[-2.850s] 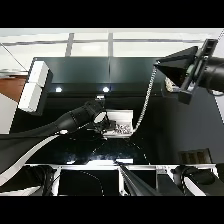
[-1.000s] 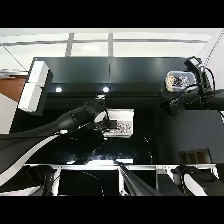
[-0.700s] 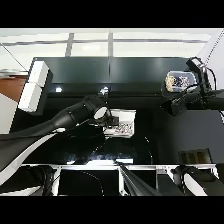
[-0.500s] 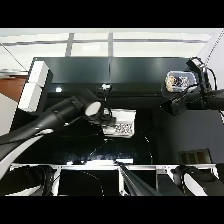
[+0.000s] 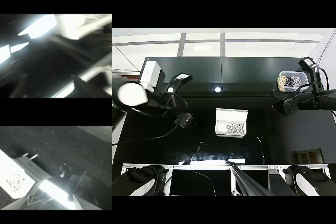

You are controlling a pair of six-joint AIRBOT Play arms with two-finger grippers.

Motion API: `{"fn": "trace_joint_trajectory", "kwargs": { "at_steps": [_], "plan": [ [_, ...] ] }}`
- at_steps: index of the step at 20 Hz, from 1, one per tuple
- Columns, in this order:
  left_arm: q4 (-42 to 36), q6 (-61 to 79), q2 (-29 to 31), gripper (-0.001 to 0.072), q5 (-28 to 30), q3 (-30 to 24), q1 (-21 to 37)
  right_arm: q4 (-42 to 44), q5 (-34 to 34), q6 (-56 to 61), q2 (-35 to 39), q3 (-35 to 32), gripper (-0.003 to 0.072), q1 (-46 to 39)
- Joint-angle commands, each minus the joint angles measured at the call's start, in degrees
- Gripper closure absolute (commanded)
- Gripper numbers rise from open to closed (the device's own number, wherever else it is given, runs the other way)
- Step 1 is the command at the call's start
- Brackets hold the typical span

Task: Fold the box and place the chain.

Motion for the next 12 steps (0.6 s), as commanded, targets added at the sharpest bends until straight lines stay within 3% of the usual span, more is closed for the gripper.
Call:
{"fn": "trace_joint_trajectory", "kwargs": {
  "at_steps": [1,3,6,12],
  "plan": [
    [-22.9,25.9,0.4,-0.0006,1.9,-8.5,14.5,0.0,-0.1,0.0,0.0,0.0,0.0087,0.0],
    [-22.9,38.5,-2.2,-0.0006,6.3,-12.3,16.6,0.0,-0.7,0.0,0.0,0.0,0.0087,0.0],
    [-23.4,53.5,-6.4,-0.0002,16.0,-16.2,15.1,0.5,-0.9,0.0,0.0,0.0,0.0087,0.0],
    [-30.0,93.4,-16.6,-0.0003,16.6,-16.3,8.1,4.5,-0.9,0.0,0.0,0.0,0.0081,0.0]
  ]
}}
